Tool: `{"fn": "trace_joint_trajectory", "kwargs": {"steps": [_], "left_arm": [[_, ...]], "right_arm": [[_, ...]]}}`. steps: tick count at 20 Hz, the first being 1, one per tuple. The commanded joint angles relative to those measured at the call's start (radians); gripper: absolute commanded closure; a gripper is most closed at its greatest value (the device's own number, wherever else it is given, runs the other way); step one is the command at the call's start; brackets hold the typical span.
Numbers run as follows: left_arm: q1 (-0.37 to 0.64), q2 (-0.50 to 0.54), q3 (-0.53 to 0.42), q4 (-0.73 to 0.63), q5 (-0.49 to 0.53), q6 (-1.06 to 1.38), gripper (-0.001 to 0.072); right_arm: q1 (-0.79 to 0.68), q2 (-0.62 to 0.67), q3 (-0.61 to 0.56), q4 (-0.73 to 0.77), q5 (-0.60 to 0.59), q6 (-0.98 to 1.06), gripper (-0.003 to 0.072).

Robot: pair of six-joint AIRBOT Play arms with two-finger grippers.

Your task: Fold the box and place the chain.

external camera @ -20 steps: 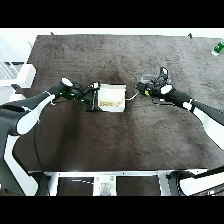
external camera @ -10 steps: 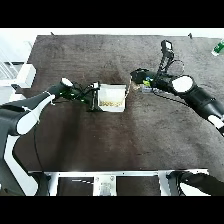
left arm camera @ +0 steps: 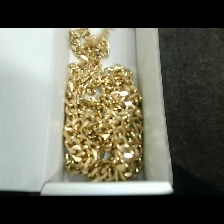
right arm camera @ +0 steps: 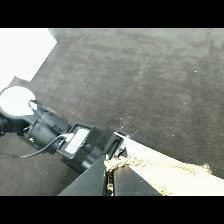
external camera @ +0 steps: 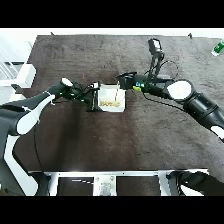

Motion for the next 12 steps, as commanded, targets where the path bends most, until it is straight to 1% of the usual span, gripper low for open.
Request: {"fn": "trace_joint_trajectory", "kwargs": {"steps": [1,3,8,10,12], "left_arm": [[0.000,0.000,0.000,0.000,0.000,0.000,0.0227],[0.000,0.000,0.000,0.000,0.000,0.000,0.0227],[0.000,0.000,0.000,0.000,0.000,0.000,0.0227],[0.000,0.000,0.000,0.000,0.000,0.000,0.0227],[0.000,0.000,0.000,0.000,0.000,0.000,0.0227]], "right_arm": [[0.011,-0.002,0.000,-0.053,-0.027,0.000,0.0676],[-0.030,0.002,0.001,-0.079,-0.049,0.000,0.0676],[-0.159,0.056,0.000,-0.202,0.036,0.032,0.0677],[-0.174,0.074,0.000,-0.218,0.040,0.049,0.0677],[-0.146,0.072,0.000,-0.210,0.056,0.050,0.0677]]}}
